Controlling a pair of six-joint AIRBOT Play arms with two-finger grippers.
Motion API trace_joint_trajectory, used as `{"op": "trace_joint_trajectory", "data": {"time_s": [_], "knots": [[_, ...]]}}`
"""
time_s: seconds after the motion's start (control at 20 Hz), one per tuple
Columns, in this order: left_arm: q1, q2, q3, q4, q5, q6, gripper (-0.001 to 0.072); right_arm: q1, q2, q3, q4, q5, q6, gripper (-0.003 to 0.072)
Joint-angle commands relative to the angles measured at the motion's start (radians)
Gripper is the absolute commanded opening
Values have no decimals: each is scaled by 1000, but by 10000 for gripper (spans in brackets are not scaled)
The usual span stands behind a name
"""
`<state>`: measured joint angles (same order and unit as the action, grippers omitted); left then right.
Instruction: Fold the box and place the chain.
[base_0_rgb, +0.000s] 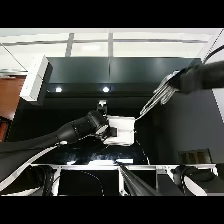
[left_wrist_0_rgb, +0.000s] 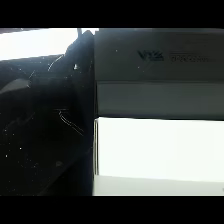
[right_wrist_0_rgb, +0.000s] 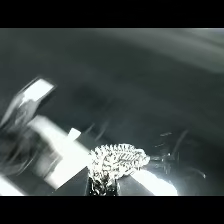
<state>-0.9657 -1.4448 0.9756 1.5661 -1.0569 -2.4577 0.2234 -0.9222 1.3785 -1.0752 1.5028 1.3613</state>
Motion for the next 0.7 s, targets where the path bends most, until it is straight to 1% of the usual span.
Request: {"op": "trace_joint_trajectory", "data": {"time_s": [0.0,0.15,0.35,0.45,0.65], "knots": [[1,1,-1,0,1,0,29,144,7,-26,14,56,-26,36],[1,1,-1,1,2,0,29,189,7,-74,66,27,-14,37],[1,1,-1,0,1,0,28,231,6,-152,134,-64,-15,37],[1,1,-1,0,1,0,28,257,0,-179,140,-110,-15,37],[1,1,-1,0,1,0,28,290,-21,-191,135,-151,-16,37]]}}
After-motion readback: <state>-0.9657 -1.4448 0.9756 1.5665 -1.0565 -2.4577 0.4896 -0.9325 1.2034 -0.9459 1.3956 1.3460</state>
